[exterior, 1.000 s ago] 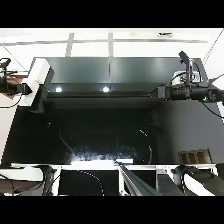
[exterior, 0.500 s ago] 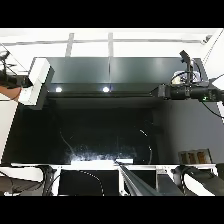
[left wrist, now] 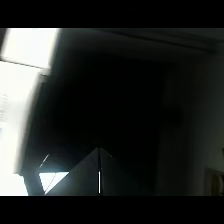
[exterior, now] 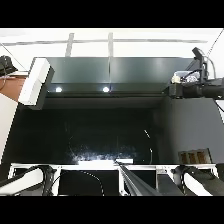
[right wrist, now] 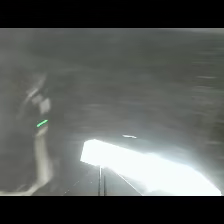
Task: Fold the box and place the chain.
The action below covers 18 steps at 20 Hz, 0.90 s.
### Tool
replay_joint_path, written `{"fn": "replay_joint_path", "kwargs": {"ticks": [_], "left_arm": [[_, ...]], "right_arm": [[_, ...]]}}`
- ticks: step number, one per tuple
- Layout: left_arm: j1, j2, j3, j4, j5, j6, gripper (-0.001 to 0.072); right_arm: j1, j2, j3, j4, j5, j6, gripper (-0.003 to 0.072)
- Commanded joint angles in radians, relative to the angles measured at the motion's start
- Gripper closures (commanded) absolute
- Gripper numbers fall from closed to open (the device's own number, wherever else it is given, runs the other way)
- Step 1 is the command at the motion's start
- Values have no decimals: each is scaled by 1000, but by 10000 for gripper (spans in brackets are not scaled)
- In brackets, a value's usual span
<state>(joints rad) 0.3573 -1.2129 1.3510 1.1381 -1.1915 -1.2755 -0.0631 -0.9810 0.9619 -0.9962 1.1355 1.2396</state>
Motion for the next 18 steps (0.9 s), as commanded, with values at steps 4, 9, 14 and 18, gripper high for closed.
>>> {"fn": "replay_joint_path", "kwargs": {"ticks": [4,9,14,18], "left_arm": [[-261,433,-604,-4,257,46,681],[-276,512,-761,-5,268,42,680],[-277,517,-761,-2,269,42,679],[-277,516,-761,-2,269,42,679]], "right_arm": [[-8,212,-342,-227,-302,163,644],[-11,212,-426,-261,-336,158,645],[-10,212,-426,-261,-335,158,646],[-10,212,-426,-261,-335,158,645]]}}
